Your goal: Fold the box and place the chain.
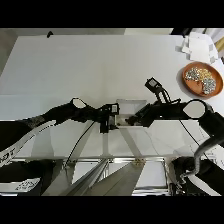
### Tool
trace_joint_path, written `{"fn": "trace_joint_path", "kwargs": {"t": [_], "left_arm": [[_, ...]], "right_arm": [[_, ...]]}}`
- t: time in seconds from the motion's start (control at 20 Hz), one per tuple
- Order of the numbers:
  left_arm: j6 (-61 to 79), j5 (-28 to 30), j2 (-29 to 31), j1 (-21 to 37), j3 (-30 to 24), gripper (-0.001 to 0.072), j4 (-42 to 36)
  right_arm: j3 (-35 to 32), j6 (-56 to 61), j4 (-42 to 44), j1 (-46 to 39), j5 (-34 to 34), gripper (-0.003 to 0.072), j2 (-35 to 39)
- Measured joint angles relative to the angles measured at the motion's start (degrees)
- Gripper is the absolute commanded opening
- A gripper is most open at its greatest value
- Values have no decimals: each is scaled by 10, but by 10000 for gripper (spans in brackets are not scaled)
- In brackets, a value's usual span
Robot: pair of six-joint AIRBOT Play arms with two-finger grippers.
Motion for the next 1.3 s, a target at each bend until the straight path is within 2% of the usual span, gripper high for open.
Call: {"fn": "trace_joint_path", "kwargs": {"t": [0.1,0.15,0.55,0.9,0.95,1.15,1.25,1.3], "left_arm": [[0,0,0,0,0,134,0],[0,0,0,0,0,134,0],[0,0,0,0,0,134,0],[0,0,0,0,0,134,0],[0,0,0,0,0,134,0],[0,0,0,0,0,134,0],[0,0,0,0,0,134,0],[0,0,0,0,0,134,0]], "right_arm": [[0,4,-3,0,0,210,0],[0,4,-5,0,1,218,0],[0,25,-21,-7,2,217,1],[0,31,-46,-103,54,209,42],[0,22,-54,-114,59,171,45],[0,-72,-120,-135,71,181,48],[0,-149,-136,-138,76,225,31],[0,-192,-136,-139,79,281,17]]}}
